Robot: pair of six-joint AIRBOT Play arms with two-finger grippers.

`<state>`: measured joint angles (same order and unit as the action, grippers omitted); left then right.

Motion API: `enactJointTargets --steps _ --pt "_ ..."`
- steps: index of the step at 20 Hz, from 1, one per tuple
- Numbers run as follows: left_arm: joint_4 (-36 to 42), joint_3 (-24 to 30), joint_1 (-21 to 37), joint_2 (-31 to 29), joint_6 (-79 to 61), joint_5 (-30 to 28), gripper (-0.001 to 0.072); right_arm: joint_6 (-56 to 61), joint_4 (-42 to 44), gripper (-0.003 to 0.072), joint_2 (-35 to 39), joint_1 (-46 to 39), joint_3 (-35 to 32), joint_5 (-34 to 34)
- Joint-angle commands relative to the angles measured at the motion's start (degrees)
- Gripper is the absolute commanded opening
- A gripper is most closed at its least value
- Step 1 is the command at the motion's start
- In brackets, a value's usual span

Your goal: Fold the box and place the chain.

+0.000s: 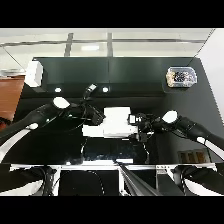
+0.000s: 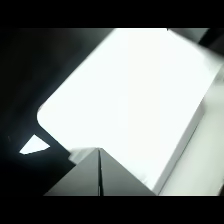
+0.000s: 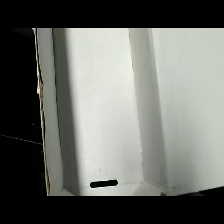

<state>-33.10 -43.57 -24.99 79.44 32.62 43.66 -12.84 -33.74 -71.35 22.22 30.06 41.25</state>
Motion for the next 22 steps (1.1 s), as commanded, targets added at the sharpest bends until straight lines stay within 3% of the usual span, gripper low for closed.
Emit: enactJointTargets --steps 1,5,10,12,14,15,16,17,20,22 --pt "-11.19 -4.39 -0.28 4.57 6.6 7.34 0.0025 0.02 0.04 0.0408 0.0 0.04 -0.04 0.04" --pt "-13.16 -6.95 1.2 1.81 6.88 5.29 0.0025 0.02 0.04 0.0409 0.0 0.04 -0.04 0.04" --pt "-17.44 -5.11 10.54 -12.59 3.89 8.31 0.0026 0.02 0.04 0.0408 0.0 0.04 -0.04 0.04" --pt "-16.55 -2.03 15.8 -17.44 2.95 12.98 0.0028 0.02 0.04 0.0409 0.0 0.04 -0.04 0.04" --pt "-15.37 2.23 16.46 -20.61 -9.7 21.11 0.0029 0.02 0.04 0.0409 0.0 0.04 -0.04 0.07" --pt "-15.43 4.87 14.93 -21.42 -16.85 22.77 0.0092 0.02 0.04 0.0409 0.0 0.04 -0.04 0.07" --pt "-15.43 7.15 13.18 -21.57 -22.27 22.03 0.0379 0.02 0.04 0.0409 0.0 0.04 -0.04 0.07" --pt "-15.5 9.05 11.26 -21.55 -25.81 19.15 0.072 0.02 0.04 0.0409 0.0 0.04 -0.04 0.07" --pt "-19.74 10.67 4.28 -20.48 -29.55 7.69 0.0713 0.02 0.04 0.0409 0.0 0.04 -0.04 0.07" --pt "-16.24 9.92 1.86 -17.14 -31.41 4.02 0.0714 0.02 0.04 0.0408 0.0 0.04 -0.04 0.04"
